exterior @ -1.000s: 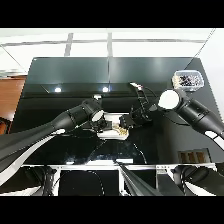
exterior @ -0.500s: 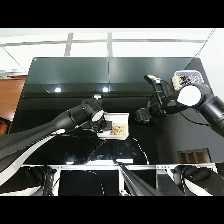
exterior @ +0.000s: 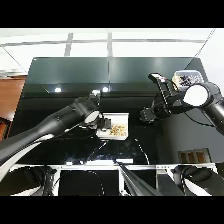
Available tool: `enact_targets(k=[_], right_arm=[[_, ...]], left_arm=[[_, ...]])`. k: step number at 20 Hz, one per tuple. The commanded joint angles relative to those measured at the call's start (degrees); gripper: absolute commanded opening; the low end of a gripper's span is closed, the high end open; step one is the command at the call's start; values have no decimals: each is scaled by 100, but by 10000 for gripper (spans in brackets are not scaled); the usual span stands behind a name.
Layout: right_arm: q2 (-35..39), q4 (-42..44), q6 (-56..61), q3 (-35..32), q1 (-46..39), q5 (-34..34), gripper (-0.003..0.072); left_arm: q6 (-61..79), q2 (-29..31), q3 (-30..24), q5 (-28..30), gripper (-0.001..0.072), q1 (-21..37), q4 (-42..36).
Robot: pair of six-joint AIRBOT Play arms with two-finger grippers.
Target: Fold the box and place the chain.
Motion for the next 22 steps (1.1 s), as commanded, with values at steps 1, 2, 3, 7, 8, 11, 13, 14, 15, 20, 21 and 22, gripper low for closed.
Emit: enact_targets(k=[1, 2, 3, 7, 8, 11, 13, 14, 15, 20, 21, 22], right_arm=[[9, -15, -28, 0, -7, -68, 285], [9, -15, -28, 0, -7, -79, 285], [9, -15, -28, 0, -7, -85, 286], [9, -52, -26, 0, -7, -184, 286], [9, -48, -24, 0, -7, -214, 286], [9, -52, -24, 0, -7, -229, 286], [9, -52, -24, 0, -7, -203, 286], [9, -52, -24, 0, -7, -203, 286], [9, -52, -24, 0, -7, -210, 285], [9, -9, -20, 0, -4, -210, 286], [9, 13, -20, 0, -4, -210, 286], [9, 42, -17, 0, 0, -208, 286]], left_arm=[[280, 1174, -409, -199, 530, 70, 621], [348, 1652, -761, -251, 529, 313, 726], [420, 2098, -1145, -264, 529, 684, 704], [4505, 3335, -2883, 721, 530, 3082, -3257], [6255, 3353, -3272, 717, 530, 3615, -4649], [10428, 3346, -4030, 1211, 710, 4131, -6137], [12288, 3344, -4214, 1425, 710, 4015, -6144], [13103, 3344, -4227, 1482, 710, 3939, -6043], [13619, 3342, -4225, 1598, 710, 3856, -5928], [15140, 2197, -3960, 1731, 710, 3495, -5786], [15228, 1864, -3827, 1840, 711, 3407, -5849], [15302, 1523, -3676, 1921, 710, 3331, -5890]])
